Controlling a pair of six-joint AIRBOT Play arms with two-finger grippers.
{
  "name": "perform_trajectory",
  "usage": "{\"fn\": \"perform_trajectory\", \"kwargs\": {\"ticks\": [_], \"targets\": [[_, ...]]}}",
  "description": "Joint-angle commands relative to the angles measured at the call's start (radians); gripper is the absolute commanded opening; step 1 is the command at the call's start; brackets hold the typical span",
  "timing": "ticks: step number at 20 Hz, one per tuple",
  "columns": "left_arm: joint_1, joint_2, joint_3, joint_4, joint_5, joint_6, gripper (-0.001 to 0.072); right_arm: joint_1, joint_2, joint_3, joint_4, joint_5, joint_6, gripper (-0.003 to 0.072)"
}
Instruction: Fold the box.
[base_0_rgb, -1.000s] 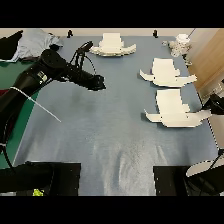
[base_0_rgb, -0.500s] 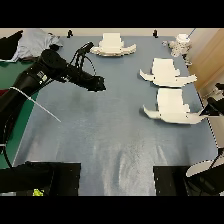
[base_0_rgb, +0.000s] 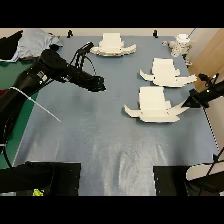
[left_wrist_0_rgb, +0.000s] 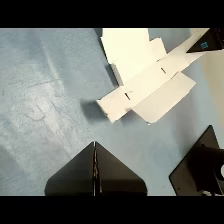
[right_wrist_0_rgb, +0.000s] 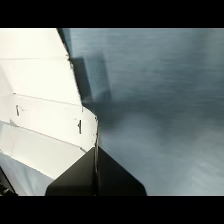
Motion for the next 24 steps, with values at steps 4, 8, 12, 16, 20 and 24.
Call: {"fn": "perform_trajectory", "kwargs": {"ticks": [4,8,12,16,20,24], "targets": [[0.005,0.066,-0.089,0.000,-0.104,-0.010,0.0017,0.324,0.436,-0.511,0.061,-0.363,0.179,-0.0003],[0.058,0.221,-0.293,0.001,-0.113,0.004,0.0017,0.486,0.595,-0.710,0.056,-0.517,0.265,0.0000],[0.114,0.268,-0.371,0.011,-0.121,0.028,0.0020,0.526,0.584,-0.723,0.062,-0.541,0.270,0.0171],[0.116,0.268,-0.371,0.021,-0.125,0.058,0.0542,0.524,0.514,-0.673,0.051,-0.508,0.256,0.0166],[0.116,0.267,-0.371,0.020,-0.124,0.058,0.0291,0.524,0.433,-0.607,0.051,-0.471,0.177,0.0012],[0.140,0.207,-0.370,-0.021,-0.122,0.058,0.0477,0.533,0.443,-0.609,0.133,-0.470,0.050,-0.0001]]}}
